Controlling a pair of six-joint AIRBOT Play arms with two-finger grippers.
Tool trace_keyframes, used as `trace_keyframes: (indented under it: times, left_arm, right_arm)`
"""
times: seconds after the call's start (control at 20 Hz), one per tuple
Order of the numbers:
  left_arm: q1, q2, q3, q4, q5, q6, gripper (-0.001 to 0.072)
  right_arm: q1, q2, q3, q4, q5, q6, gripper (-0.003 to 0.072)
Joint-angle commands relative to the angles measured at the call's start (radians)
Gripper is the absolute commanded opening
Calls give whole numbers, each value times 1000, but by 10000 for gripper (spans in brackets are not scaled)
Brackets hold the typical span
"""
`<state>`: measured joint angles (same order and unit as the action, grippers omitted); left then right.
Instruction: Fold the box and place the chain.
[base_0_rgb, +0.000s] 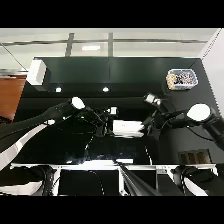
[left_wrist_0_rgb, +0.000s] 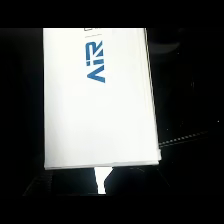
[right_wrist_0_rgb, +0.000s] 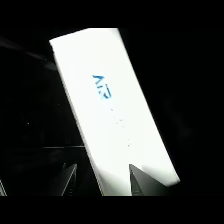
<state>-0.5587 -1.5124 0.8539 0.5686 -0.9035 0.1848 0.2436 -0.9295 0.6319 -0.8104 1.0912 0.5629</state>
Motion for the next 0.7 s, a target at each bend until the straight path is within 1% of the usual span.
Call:
trace_keyframes:
  times: [0.0, 0.05, 0.1, 0.25, 0.4, 0.45, 0.65]
  left_arm:
    - [0, -1, 0, 0, 2, 2, 504]
    - [0, -1, 0, 0, 1, 2, 503]
    - [0, -1, 0, 0, 1, 1, 504]
    - [0, -1, 0, 0, 2, 2, 504]
    - [0, -1, 0, 0, 2, 2, 504]
    - [0, -1, 0, 0, 2, 2, 503]
    - [0, -1, 0, 0, 3, 2, 503]
  right_arm:
    - [-139, 21, -5, 10, 48, 172, 384]
    - [-166, 21, -5, 25, 48, 211, 166]
    - [-182, 21, -7, 66, 47, 234, 20]
    - [-202, 2, -48, 333, 55, 236, 12]
    - [-193, -60, -121, 495, 72, 244, 15]
    - [-188, -70, -146, 514, 53, 254, 16]
    - [-175, -75, -222, 490, -61, 327, 16]
